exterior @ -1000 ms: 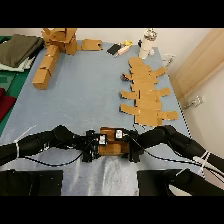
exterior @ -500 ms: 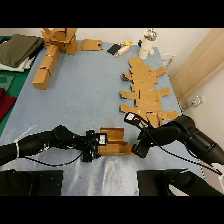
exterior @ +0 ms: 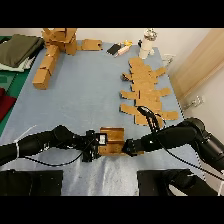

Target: Fold the box.

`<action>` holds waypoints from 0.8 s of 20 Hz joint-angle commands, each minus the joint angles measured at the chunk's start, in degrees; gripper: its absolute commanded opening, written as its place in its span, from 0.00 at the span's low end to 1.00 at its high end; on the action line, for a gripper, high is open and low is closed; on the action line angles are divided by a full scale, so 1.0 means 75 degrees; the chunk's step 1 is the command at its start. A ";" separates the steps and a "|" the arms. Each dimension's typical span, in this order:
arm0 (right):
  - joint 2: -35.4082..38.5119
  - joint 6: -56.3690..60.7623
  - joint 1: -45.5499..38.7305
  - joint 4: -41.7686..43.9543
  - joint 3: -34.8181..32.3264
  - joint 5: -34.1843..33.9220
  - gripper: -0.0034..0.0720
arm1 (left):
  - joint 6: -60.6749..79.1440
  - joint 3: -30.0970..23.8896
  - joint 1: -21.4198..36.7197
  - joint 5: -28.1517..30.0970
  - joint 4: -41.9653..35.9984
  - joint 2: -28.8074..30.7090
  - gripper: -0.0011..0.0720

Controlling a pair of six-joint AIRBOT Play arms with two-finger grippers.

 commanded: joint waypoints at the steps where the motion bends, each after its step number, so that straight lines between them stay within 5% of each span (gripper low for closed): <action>1: 0.0029 0.1250 0.0003 0.0248 0.0012 0.0373 0.99 | 0.0012 0.0023 0.0015 0.0099 0.0038 0.0003 0.78; 6: 0.0029 0.1268 0.0003 0.0274 0.0009 0.0405 0.99 | -0.0382 -0.0023 0.0597 0.0035 0.0157 0.0484 0.78; 9: 0.0029 0.1268 0.0003 0.0280 0.0009 0.0705 0.99 | -0.0221 -0.0213 0.1011 -0.0801 0.0280 0.0548 0.78; 16: 0.0029 0.1268 0.0003 0.0277 0.0009 0.1020 0.99 | -0.0341 -0.0507 0.1023 -0.1151 0.0947 0.0764 0.78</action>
